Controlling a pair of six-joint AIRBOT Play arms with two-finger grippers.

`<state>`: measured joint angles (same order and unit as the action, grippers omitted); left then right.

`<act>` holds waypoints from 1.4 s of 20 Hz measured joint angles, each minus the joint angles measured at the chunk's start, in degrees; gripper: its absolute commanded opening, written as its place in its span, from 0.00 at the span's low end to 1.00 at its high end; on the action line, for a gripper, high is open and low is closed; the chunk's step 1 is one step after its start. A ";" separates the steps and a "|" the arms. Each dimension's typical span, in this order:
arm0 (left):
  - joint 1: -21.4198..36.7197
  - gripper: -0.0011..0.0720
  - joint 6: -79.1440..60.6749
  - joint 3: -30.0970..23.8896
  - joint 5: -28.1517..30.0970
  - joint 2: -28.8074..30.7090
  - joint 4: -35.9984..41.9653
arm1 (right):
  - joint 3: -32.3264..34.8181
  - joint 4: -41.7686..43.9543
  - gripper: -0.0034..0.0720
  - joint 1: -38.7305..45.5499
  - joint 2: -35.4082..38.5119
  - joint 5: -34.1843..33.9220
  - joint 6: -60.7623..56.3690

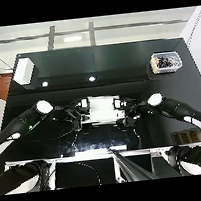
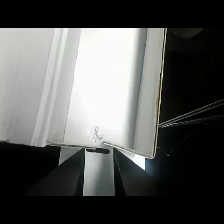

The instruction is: Fold the box and place the chain.

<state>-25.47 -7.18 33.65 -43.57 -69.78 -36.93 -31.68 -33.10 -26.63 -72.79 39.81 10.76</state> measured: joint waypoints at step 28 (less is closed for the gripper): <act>-0.20 0.05 6.75 0.00 0.63 1.75 -2.23 | 0.00 0.07 0.80 0.00 0.00 -0.11 -0.07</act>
<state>-25.67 -0.43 33.65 -42.94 -68.03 -39.16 -31.68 -33.04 -26.63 -72.79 39.70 10.70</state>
